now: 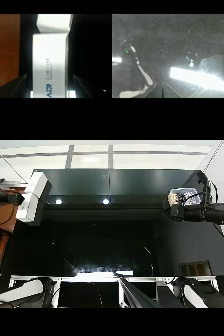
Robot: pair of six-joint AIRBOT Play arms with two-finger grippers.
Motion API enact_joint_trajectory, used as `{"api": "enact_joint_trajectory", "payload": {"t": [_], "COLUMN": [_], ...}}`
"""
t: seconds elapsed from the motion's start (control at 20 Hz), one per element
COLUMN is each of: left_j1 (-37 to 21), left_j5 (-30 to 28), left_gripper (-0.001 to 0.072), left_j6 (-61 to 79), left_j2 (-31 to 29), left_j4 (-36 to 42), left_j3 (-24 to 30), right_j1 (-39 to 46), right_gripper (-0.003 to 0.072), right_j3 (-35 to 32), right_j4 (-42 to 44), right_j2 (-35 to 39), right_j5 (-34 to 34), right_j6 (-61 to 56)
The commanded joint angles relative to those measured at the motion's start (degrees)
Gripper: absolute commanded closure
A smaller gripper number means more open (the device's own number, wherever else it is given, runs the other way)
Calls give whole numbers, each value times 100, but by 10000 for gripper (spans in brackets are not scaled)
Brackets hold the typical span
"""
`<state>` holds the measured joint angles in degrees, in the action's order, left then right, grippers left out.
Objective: Fold the box and place the chain.
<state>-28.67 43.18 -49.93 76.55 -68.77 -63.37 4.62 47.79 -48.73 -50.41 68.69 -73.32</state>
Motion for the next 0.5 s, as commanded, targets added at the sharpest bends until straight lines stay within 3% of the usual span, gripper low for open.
{"api": "enact_joint_trajectory", "payload": {"t": [0.0, 0.05, 0.1, 0.15, 0.25, 0.3, 0.45], "left_j1": [85, 199, 356, 621, 1342, 1746, 2907], "left_j5": [476, 817, 1294, 1958, 2680, 2573, 1416], "left_gripper": [24, 199, 490, 684, 686, 686, 685], "left_j6": [-15, -90, -129, -254, -1014, -1311, -1792], "left_j2": [-710, -850, -946, -1043, -1274, -1495, -2382], "left_j4": [754, 1287, 1613, 1661, 1193, 984, 627], "left_j3": [-103, -103, -103, -96, 103, 393, 1707], "right_j1": [-2, -2, -2, -4, -2, 0, -4], "right_gripper": [664, 664, 665, 665, 665, 665, 663], "right_j3": [-4, -4, -4, -24, -378, -645, -1513], "right_j4": [-61, -256, -859, -1851, -3591, -3803, -3589], "right_j2": [0, 4, 44, 131, 658, 986, 1746], "right_j5": [-17, -42, -66, -94, -518, -793, -1346], "right_j6": [24, 22, -35, -560, -1849, -1998, -2024]}}
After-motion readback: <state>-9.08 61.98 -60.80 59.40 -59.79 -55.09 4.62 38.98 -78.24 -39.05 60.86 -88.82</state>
